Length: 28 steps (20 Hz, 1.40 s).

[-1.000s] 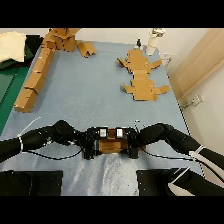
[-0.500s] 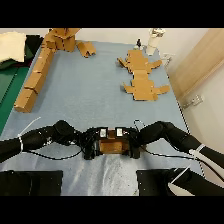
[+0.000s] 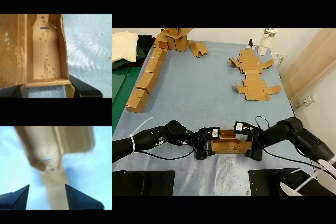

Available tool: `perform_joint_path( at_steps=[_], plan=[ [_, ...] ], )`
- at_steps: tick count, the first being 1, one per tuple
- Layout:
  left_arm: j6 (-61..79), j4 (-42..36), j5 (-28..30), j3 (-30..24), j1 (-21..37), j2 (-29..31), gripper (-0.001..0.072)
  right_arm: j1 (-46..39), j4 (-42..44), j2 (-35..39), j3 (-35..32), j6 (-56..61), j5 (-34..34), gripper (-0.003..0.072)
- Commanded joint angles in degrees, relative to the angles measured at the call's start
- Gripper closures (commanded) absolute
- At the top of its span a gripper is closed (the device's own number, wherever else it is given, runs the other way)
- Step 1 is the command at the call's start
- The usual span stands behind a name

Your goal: Fold the box.

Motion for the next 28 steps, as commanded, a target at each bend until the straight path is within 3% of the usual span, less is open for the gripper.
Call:
perform_joint_path(
  at_steps=[1, 3, 8, 9, 11, 12, 13, 19, 24, 28],
  plan=[
    [-0.02, 0.04, 0.02, 0.02, 0.02, 0.0, 0.0189, 0.17, 10.25, 7.06, 0.39, 20.15, -5.57, -0.0027],
    [0.0, 0.02, 0.04, 0.02, 0.02, 0.0, 0.019, 0.2, 13.7, 9.01, 0.39, 36.02, -4.98, -0.0024],
    [-0.02, 0.04, 0.02, 0.02, 0.02, 0.0, 0.019, 0.24, 13.86, 9.49, 0.2, 62.03, -3.39, -0.0023],
    [-0.02, 0.04, 0.04, 0.02, 0.02, 0.0, 0.0189, 0.24, 13.88, 9.25, 0.13, 66.2, -1.4, 0.0019],
    [0.0, 0.02, 0.04, 0.02, 0.02, 0.0, 0.019, 0.22, 15.91, 8.13, 0.15, 72.54, 2.84, 0.0335],
    [-0.02, 0.02, 0.02, 0.02, 0.02, 0.0, 0.0189, 0.24, 18.01, 7.3, 0.17, 72.67, 4.24, 0.0586],
    [-0.02, 0.02, 0.04, 0.02, 0.02, 0.0, 0.0189, 0.24, 19.15, 6.25, 0.17, 72.67, 6.73, 0.0683],
    [-0.02, 0.02, 0.04, 0.02, 0.02, 0.0, 0.0189, 0.11, 20.48, -1.95, 2.93, 60.94, 23.56, 0.0684],
    [-0.02, 0.02, 0.04, 0.02, 0.02, 0.0, 0.0189, 0.24, 20.33, -16.09, 3.93, 57.27, 24.2, 0.0684],
    [-0.02, 0.04, 0.04, 0.02, 0.02, 0.0, 0.019, 0.24, 20.35, -23.32, 3.93, 53.05, 24.65, 0.0685]
  ],
)
